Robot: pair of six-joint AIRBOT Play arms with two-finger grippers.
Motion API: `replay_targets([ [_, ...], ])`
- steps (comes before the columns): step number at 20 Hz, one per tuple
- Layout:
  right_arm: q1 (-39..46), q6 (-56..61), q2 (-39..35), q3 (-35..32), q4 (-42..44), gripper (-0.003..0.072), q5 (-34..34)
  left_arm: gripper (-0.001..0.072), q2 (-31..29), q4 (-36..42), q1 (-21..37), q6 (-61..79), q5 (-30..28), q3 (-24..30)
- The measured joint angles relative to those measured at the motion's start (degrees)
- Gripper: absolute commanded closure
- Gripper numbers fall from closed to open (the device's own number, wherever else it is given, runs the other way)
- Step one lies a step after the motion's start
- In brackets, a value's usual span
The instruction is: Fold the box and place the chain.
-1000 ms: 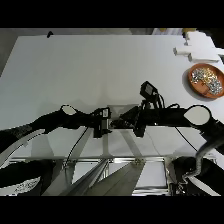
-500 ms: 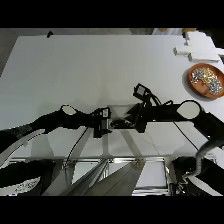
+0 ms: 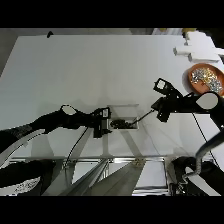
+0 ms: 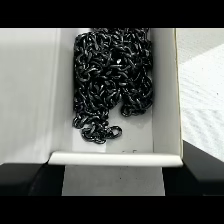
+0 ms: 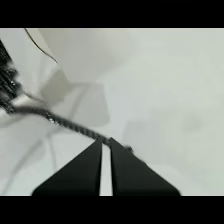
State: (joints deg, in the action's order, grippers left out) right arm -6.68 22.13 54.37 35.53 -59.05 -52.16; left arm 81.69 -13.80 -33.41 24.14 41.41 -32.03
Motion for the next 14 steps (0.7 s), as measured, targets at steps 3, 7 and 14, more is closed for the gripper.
replay_targets([
  [3,0.9,-2.2,4.2,0.0,-3.2,0.0456,1.6,0.0573,0.0,0.0,0.0,0.0,0.0,0.0],
  [7,1.3,-9.2,8.3,0.0,-4.9,0.0457,3.4,0.0573,0.0,0.0,0.0,0.0,0.0,0.0],
  [14,1.4,-15.8,12.9,0.0,-5.7,0.0465,6.2,0.0573,0.0,0.0,0.0,0.0,0.0,0.0],
])
